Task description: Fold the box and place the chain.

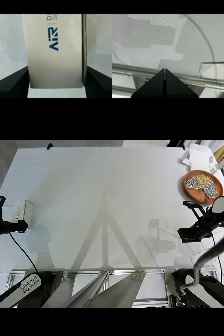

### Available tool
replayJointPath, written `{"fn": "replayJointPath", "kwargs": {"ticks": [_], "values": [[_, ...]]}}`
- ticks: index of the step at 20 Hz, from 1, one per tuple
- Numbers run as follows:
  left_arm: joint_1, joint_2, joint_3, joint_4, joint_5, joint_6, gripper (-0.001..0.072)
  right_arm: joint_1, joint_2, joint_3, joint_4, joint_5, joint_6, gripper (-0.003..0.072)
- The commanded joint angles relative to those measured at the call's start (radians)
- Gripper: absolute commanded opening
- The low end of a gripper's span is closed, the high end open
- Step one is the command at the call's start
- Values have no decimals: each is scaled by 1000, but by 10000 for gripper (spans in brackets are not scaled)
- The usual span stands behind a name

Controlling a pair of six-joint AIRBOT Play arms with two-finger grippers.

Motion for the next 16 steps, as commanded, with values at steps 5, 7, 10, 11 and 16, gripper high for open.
{"fn": "replayJointPath", "kwargs": {"ticks": [5, 7, 10, 11, 16], "values": [[-114, 146, 0, 92, 77, -3, 690, -1, 0, 0, 0, 0, 0, 15], [-148, 207, 0, 89, 90, -24, 690, -1, 0, 0, 0, 0, 0, 15], [-220, 245, 0, 87, 56, -101, 687, -1, 0, 0, 0, 0, 0, 15], [-243, 253, 0, 87, 26, -119, 674, -1, 0, 0, 0, 0, 0, 15], [-308, 266, 0, 83, -148, -258, 121, -1, 0, 0, 0, -1, 0, 15]]}}
